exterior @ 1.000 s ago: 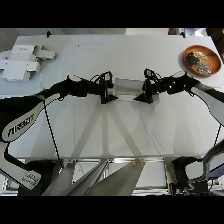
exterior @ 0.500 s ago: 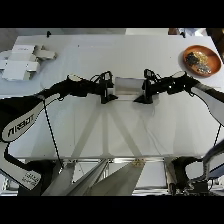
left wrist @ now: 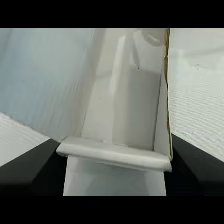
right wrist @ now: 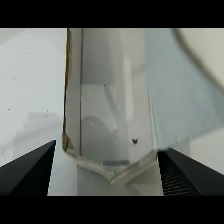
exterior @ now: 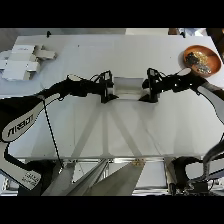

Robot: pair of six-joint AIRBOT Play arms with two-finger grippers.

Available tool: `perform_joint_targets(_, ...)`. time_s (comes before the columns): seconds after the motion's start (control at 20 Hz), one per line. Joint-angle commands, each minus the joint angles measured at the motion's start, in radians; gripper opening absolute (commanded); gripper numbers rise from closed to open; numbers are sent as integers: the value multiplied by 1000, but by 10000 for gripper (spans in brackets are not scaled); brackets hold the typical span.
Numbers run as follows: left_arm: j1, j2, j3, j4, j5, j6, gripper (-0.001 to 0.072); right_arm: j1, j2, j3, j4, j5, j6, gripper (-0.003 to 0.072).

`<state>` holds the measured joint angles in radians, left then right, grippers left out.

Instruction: Fold the box and place the chain.

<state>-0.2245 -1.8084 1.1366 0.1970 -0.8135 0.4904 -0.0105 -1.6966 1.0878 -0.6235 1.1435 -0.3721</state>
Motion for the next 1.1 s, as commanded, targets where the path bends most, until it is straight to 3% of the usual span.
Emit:
perform_joint_targets(0.0, -1, -1, 0, 5, -6, 1, 380, -50, 42, 0, -25, 6, 10, 694)
perform_joint_targets(0.3, -1, -1, 0, 5, -6, 1, 380, -143, 108, 0, -35, 102, 10, 690)
perform_joint_targets(0.45, -1, -1, 0, 5, -6, 1, 380, -153, 138, 0, -16, 203, 10, 619)
perform_joint_targets(0.5, -1, -1, 0, 5, -6, 1, 380, -153, 143, 0, 19, 249, 10, 480)
perform_joint_targets(0.55, -1, -1, 0, 5, -6, 1, 380, -149, 143, 0, 60, 302, 9, 218)
perform_joint_targets(0.6, -1, -1, 0, 5, -6, 1, 380, -138, 143, 0, 95, 331, 6, 13)
perform_joint_targets(0.9, -1, -1, 0, 5, -6, 1, 380, -2, 117, 31, 210, 214, 11, 14)
perform_joint_targets(1.05, -1, -1, 0, 5, -6, 0, 380, 43, 72, 100, 296, 74, 132, 14)
